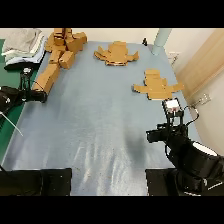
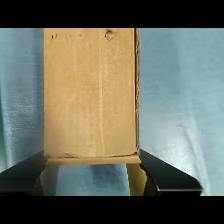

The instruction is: Fold the box.

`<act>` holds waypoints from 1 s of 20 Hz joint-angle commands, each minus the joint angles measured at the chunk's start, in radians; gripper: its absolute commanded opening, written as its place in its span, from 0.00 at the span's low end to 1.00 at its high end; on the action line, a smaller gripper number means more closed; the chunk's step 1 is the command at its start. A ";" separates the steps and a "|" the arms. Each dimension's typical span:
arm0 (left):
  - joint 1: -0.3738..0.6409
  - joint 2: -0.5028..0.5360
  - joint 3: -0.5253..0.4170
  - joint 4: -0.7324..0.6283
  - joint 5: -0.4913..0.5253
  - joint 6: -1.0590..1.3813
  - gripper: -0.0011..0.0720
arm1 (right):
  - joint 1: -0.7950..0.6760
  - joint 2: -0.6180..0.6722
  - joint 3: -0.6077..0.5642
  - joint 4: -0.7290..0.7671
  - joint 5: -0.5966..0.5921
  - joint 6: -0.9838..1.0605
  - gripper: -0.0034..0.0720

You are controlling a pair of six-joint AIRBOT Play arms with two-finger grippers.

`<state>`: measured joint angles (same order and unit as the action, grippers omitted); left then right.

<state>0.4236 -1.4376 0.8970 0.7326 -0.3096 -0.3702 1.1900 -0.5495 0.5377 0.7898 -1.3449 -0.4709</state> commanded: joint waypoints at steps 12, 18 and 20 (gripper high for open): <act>0.001 -0.073 0.016 0.000 0.044 -0.013 0.73 | 0.000 0.000 0.001 0.002 0.000 0.011 0.05; 0.002 -0.077 0.016 0.002 0.025 -0.013 0.90 | 0.000 0.000 0.001 0.002 0.000 0.011 0.05; 0.002 -0.077 0.016 0.005 0.009 -0.016 0.97 | 0.000 0.000 0.001 0.002 0.000 0.011 0.05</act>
<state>0.4271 -1.5135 0.9123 0.7326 -0.2760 -0.3855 1.1896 -0.5488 0.5381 0.7914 -1.3460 -0.4603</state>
